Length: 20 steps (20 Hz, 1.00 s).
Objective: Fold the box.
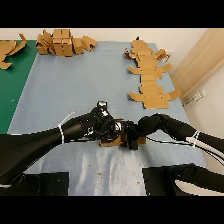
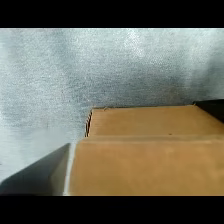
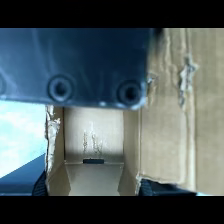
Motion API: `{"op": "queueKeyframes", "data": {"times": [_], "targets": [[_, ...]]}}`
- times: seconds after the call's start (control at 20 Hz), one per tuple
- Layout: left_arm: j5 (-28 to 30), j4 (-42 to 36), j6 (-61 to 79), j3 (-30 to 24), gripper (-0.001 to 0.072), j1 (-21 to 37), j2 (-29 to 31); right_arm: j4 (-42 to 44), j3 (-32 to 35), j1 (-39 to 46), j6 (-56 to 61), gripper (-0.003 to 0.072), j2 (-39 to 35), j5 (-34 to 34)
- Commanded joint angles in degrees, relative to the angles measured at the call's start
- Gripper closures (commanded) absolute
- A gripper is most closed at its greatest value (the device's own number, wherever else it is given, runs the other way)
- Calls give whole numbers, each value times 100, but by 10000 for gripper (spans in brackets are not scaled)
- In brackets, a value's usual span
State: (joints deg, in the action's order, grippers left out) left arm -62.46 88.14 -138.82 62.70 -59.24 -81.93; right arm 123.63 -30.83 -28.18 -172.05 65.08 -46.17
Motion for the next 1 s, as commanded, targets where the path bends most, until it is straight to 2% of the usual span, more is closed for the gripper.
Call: {"op": "queueKeyframes", "data": {"times": [0.0, 0.05, 0.55, 0.95], "targets": [[-63, 17, -7, 0, 240, 4, 50, 2, -4, -4, 7, 153, -4, 2], [-133, 17, -7, 0, 358, 2, 50, 4, -4, -4, 7, 153, -4, 2], [-382, 17, 0, 389, 364, 0, 52, 4, -4, -4, 7, 153, -4, 0], [-586, 15, -2, 402, 366, 2, 188, 4, -4, -4, 7, 153, -4, 0]]}}
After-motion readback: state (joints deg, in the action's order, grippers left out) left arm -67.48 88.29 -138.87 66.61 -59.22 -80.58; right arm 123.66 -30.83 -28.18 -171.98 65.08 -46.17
